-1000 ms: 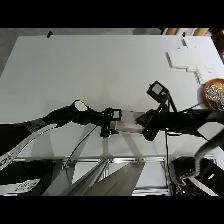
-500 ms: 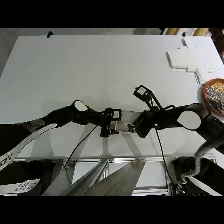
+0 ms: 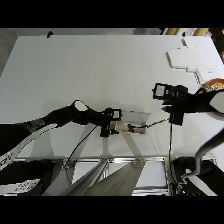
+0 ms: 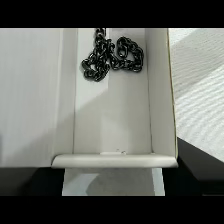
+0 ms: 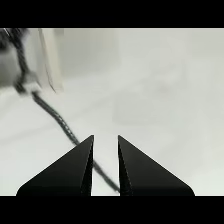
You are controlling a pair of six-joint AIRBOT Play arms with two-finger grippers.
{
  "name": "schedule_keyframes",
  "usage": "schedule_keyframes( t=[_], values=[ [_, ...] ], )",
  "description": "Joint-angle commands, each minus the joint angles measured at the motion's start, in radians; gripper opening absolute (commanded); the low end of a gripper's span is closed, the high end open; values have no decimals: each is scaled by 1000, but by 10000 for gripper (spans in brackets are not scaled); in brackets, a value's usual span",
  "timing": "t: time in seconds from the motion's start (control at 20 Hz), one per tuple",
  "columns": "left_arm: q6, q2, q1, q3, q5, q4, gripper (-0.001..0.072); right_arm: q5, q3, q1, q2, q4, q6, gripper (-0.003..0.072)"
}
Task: Fold the box and place the chain.
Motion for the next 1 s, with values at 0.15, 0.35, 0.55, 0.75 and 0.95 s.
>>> schedule_keyframes(
  t=[0.15,0.35,0.55,0.75,0.95],
  values=[
    [0,0,0,0,0,0,391,-19,-108,-161,-175,16,-325,158],
    [0,0,0,0,0,0,391,-207,-252,-161,-223,73,-578,185],
    [0,0,0,0,0,0,391,-286,-297,-161,-231,150,-640,202],
    [0,0,0,0,0,0,391,-283,-300,-160,-264,169,-663,202],
    [0,0,0,0,0,0,391,-274,-305,-160,-266,171,-662,201]
  ],
)
